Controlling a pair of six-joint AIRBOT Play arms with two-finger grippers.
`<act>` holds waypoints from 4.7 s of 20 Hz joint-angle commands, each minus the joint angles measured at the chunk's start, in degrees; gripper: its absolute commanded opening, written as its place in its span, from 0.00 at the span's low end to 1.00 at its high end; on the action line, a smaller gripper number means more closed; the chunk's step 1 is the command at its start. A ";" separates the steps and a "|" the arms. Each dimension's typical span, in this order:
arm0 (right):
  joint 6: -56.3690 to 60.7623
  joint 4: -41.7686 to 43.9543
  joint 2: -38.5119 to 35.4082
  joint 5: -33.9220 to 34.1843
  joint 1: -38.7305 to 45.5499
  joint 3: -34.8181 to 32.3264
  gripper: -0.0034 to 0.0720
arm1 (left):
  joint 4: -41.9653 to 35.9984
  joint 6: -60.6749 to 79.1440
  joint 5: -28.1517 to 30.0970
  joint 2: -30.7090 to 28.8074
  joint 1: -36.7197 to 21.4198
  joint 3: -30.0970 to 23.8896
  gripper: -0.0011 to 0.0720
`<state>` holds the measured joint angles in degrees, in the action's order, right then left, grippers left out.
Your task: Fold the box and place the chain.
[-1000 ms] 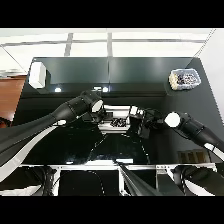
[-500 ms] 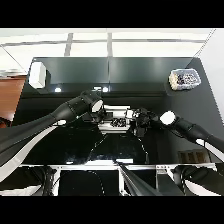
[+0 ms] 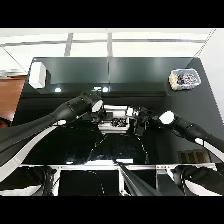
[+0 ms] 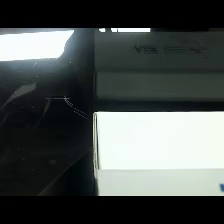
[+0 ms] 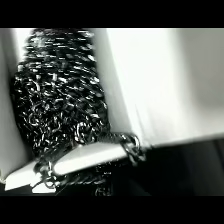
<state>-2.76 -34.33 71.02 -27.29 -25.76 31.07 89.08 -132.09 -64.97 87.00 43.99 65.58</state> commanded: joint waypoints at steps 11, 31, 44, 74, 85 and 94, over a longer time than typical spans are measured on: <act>49.00 -2.23 -22.77 -14.32 7.48 0.11 0.06 | 0.00 0.07 -0.02 -0.04 -0.04 -0.02 0.06; 56.94 6.01 -19.10 -40.46 21.44 0.09 0.53 | -1.33 0.07 5.03 0.07 -0.04 -0.02 0.06; 55.67 11.69 -19.10 -39.91 22.47 0.09 0.53 | 3.41 12.68 -0.20 -8.59 0.44 0.15 0.89; 59.80 5.70 -19.08 -23.65 22.71 0.04 0.53 | -55.47 142.14 13.57 -3.50 -23.41 -20.52 0.99; 59.78 5.07 -19.08 -23.26 22.71 0.04 0.53 | -55.89 142.14 16.11 0.07 -19.56 -16.37 0.99; 60.67 3.67 -19.02 -21.00 22.71 0.04 0.53 | -55.91 142.97 13.68 0.15 -19.06 -16.37 0.47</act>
<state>57.08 -30.24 51.96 -49.87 -3.01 31.11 33.23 10.61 -50.61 87.11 24.73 49.15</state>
